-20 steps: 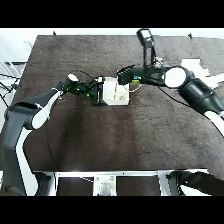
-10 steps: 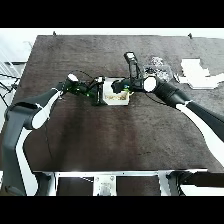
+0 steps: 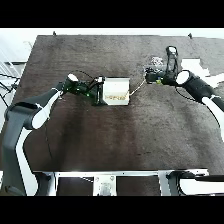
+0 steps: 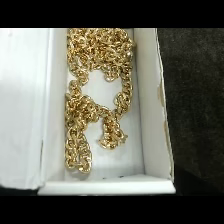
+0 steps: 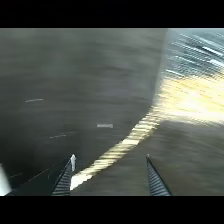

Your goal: Fold the box and place the chain.

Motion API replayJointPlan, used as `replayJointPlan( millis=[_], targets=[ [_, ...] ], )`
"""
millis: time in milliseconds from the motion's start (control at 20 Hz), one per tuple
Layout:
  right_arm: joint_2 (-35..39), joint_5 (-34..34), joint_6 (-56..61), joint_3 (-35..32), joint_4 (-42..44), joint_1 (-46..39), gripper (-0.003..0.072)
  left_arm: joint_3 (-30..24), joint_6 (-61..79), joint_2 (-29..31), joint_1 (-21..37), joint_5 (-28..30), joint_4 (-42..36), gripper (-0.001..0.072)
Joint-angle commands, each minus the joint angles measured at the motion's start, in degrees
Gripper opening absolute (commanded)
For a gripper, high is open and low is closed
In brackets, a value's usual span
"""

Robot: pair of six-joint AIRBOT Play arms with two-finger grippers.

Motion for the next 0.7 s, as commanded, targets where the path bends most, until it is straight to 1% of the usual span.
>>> replayJointPlan(
  millis=[0,200,350,450,550,650],
  targets=[
    [-8.3,-2.1,-1.3,2.2,4.2,-4.6,0.0526,0.0,0.0,0.0,0.0,0.0,0.0,0.0533],
    [-16.6,-1.9,-1.3,9.6,7.4,-2.9,0.0526,0.0,0.0,0.0,0.0,0.0,0.0,0.0533],
    [-19.6,-0.8,-2.2,13.1,9.7,-1.4,0.0523,0.0,0.0,0.0,0.0,0.0,0.0,0.0533],
    [-21.2,-0.8,-2.6,14.5,10.6,-0.7,0.0492,0.0,0.0,0.0,0.0,0.0,0.0,0.0533],
    [-22.0,-0.8,-2.6,15.2,10.7,-0.4,0.0413,0.0,0.0,0.0,0.0,0.0,0.0,0.0533],
    [-22.0,-1.7,-2.8,15.3,10.8,-0.5,0.0196,0.0,0.0,0.0,0.0,0.0,0.0,0.0533]
  ],
)
